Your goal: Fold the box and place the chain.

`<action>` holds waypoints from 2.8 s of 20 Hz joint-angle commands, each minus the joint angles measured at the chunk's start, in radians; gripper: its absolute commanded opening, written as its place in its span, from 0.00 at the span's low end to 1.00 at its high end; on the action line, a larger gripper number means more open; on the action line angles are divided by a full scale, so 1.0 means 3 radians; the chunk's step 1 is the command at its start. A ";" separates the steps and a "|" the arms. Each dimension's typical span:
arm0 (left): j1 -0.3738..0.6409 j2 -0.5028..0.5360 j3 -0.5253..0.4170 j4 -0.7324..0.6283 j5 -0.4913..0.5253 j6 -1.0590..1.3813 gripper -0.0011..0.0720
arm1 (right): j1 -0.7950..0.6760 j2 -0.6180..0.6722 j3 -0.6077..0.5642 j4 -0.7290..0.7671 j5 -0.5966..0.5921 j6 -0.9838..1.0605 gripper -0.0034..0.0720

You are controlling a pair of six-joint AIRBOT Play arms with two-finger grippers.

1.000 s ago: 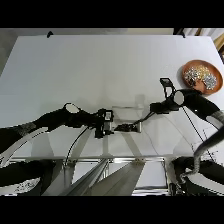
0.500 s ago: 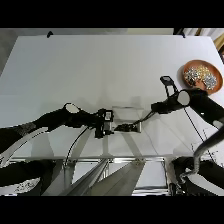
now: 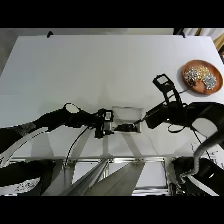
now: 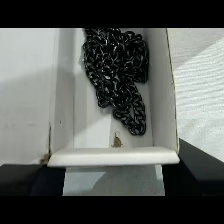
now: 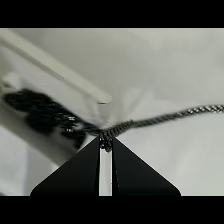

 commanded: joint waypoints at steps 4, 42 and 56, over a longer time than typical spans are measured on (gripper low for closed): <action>0.0001 0.0001 0.0001 0.0000 0.0001 0.0000 0.39 | 0.0824 0.0011 0.0004 0.0001 -0.0463 0.0268 0.06; 0.0001 0.0001 0.0001 0.0000 0.0001 0.0000 0.39 | -0.1929 -0.2150 0.0296 -0.0197 -0.0669 -0.0211 0.48; 0.0001 0.0003 0.0001 -0.0001 0.0000 0.0000 0.39 | -0.1888 -0.2229 0.0403 -0.0131 -0.0755 -0.0212 0.14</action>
